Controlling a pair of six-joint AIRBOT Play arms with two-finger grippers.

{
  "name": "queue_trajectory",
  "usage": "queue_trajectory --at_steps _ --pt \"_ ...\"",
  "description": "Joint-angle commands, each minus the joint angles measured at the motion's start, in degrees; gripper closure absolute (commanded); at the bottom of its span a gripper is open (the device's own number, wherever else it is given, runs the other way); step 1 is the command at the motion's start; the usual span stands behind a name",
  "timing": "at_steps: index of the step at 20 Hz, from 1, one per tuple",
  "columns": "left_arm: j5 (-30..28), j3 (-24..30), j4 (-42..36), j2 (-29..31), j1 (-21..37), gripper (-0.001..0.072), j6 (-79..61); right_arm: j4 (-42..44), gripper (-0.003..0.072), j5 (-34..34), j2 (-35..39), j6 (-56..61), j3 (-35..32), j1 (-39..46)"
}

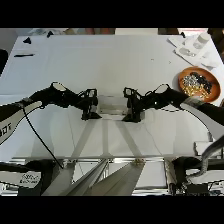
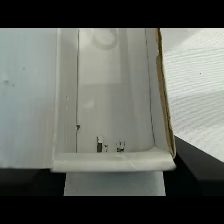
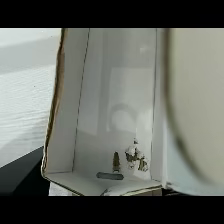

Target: Fold the box and place the chain.

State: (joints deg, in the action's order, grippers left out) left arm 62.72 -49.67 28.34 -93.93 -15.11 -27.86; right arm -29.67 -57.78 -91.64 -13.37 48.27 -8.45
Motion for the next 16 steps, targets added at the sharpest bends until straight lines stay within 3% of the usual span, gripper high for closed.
queue_trajectory --at_steps 1,5,10,14,16 --pt "0.2 0.0 0.2 0.0 0.0 0.0392 0.0 -0.2 0.0014 0.2 1.3 0.0 0.0 0.0" --pt "0.2 0.0 0.2 0.0 0.0 0.0392 0.0 -3.6 -0.001 0.4 5.4 0.2 0.0 0.0" --pt "0.2 0.0 0.2 0.0 0.0 0.0392 0.0 -17.4 -0.0007 0.3 11.6 12.4 0.0 0.0" --pt "0.2 0.0 0.2 0.0 0.0 0.0392 0.0 -23.6 0.0001 -1.0 18.6 21.3 0.0 0.0" --pt "0.2 0.0 0.2 0.0 0.0 0.0392 0.0 -26.9 0.0086 -2.0 21.9 28.0 0.0 0.0"
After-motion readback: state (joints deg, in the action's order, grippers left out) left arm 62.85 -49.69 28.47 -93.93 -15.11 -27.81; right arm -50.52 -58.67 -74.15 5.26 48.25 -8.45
